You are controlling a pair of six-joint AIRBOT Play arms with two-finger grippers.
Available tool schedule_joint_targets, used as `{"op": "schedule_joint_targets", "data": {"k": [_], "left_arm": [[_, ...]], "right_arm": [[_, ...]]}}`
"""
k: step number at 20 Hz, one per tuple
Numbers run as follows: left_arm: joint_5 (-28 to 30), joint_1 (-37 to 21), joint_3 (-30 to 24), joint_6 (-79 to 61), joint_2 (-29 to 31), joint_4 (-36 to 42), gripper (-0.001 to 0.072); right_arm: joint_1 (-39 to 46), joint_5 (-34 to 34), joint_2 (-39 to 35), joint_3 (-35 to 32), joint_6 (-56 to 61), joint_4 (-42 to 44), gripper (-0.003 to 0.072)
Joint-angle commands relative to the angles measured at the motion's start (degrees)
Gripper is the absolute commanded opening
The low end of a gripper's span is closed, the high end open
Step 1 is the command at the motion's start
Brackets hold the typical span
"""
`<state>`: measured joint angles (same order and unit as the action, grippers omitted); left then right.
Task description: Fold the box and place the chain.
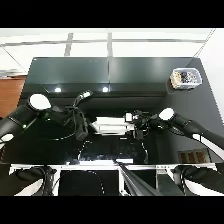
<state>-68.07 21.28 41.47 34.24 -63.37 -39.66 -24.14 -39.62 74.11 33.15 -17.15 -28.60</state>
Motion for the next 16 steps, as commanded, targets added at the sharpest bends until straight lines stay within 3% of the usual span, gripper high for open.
{"op": "schedule_joint_targets", "data": {"k": [1, 4, 6, 9, 12, 16], "left_arm": [[17.73, 4.98, -1.27, -2.05, 0.09, 4.42, 0.0026], [32.81, 7.15, -1.22, -2.78, -0.81, 4.00, 0.0025], [36.65, 7.04, -0.96, -2.71, -3.10, 1.38, 0.0025], [34.69, 7.06, 0.50, -2.45, -8.04, -3.69, 0.0025], [32.52, 7.06, 2.27, -2.21, -12.00, -3.91, 0.0026], [24.83, 7.04, 3.56, -1.44, -14.91, -4.02, 0.0026]], "right_arm": [[-0.02, -0.20, 0.04, 0.07, -0.02, -0.02, 0.0128], [-0.02, -0.20, 0.04, 0.07, -0.02, 0.00, 0.0128], [-0.02, -0.20, 0.04, 0.07, -0.02, 0.00, 0.0128], [-0.02, -0.20, 0.04, 0.07, -0.02, -0.02, 0.0128], [-0.02, -0.20, 0.04, 0.07, -0.02, 0.00, 0.0128], [-0.02, -0.20, 0.04, 0.07, -0.02, 0.00, 0.0128]]}}
